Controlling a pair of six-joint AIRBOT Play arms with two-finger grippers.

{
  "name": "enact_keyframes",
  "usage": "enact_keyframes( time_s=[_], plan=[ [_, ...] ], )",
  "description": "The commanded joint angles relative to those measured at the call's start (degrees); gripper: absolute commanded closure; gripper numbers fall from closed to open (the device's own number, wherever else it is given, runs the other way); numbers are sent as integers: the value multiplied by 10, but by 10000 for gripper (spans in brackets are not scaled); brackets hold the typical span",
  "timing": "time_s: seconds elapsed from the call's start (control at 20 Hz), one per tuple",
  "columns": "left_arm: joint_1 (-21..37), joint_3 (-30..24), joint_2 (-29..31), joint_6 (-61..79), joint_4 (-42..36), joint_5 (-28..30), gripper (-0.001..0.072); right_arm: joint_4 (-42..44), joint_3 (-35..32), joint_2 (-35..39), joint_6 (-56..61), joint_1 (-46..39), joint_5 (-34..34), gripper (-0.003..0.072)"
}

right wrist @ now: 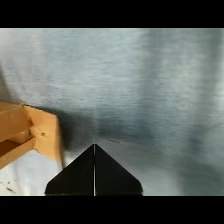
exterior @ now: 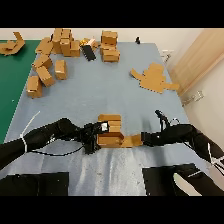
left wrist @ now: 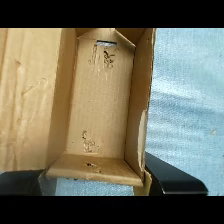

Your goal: Fold the box.

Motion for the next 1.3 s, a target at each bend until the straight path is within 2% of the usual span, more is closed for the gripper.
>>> enact_keyframes(
  time_s=[0.0, 0.4, 0.75, 0.8, 0.9, 1.1, 1.15, 1.2, 1.25],
  plan=[
    [0, 0, 0, 0, 0, 0, 103, 51, -1, -10, -36, 19, 11, 682],
    [0, 0, 0, 0, 0, 0, 103, 90, 5, -10, -35, 80, 41, 681],
    [0, 0, 0, 0, 0, 0, 103, 92, 56, -10, -37, 122, 40, 679],
    [0, 0, 0, 0, 0, 0, 103, 92, 61, -10, -37, 122, 38, 661],
    [0, 0, 0, 0, 0, 0, 103, 90, 66, -10, -37, 122, 36, 575],
    [0, 0, 0, 0, 0, 0, 103, 92, 68, -10, -37, 122, 23, 560],
    [0, 0, 0, 0, 0, 0, 103, 93, 68, -10, -37, 122, 19, 485],
    [0, 0, 0, 0, 0, 0, 103, 96, 68, -10, -37, 123, 16, 445],
    [0, 0, 0, 0, 0, 0, 103, 98, 68, -10, -37, 127, 17, 444]
  ],
)
